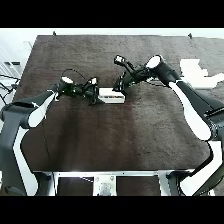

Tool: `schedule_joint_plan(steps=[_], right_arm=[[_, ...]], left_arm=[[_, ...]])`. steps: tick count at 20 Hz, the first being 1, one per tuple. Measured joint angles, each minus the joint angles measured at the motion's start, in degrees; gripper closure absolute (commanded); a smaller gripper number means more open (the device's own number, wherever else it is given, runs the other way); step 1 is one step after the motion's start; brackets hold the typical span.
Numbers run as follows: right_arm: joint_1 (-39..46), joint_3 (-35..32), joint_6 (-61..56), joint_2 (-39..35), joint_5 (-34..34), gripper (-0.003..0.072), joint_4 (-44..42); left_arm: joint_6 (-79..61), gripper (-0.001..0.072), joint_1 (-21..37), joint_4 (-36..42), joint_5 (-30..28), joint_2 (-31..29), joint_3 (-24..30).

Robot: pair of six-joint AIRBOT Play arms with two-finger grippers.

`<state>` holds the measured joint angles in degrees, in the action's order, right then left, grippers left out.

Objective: Fold the box and place the chain.

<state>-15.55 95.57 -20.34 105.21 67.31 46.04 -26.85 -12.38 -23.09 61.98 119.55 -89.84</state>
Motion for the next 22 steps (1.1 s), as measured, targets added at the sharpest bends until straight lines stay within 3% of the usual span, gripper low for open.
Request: schedule_joint_plan(steps=[2, 4, 11, 13, 15, 22], right_arm=[[0.0, 0.0, 0.02, 0.02, 0.26, 0.0547, 0.07], [-0.02, 0.0, 0.04, 0.04, 0.44, 0.0488, 0.59], [-0.39, 0.02, 0.04, 0.04, -0.94, 0.0486, 1.53], [-0.74, 0.0, 0.04, 0.04, -1.44, 0.0489, 1.55], [-1.09, -0.04, 0.02, 0.07, -1.64, 0.0557, 1.57], [-1.25, -0.42, -0.17, 0.57, -2.01, 0.0558, 2.03]], left_arm=[[0.0, 0.0431, 0.0, 0.0, 0.0, 0.0, 0.0], [0.0, 0.043, 0.0, 0.0, 0.0, 0.0, 0.0], [0.02, 0.043, 0.0, 0.02, 0.0, 0.02, 0.0], [0.02, 0.043, 0.0, 0.02, 0.0, 0.02, 0.0], [0.02, 0.043, 0.0, 0.02, 0.0, 0.02, 0.0], [0.07, 0.0431, 0.02, 0.02, -0.04, 0.02, 0.0]])
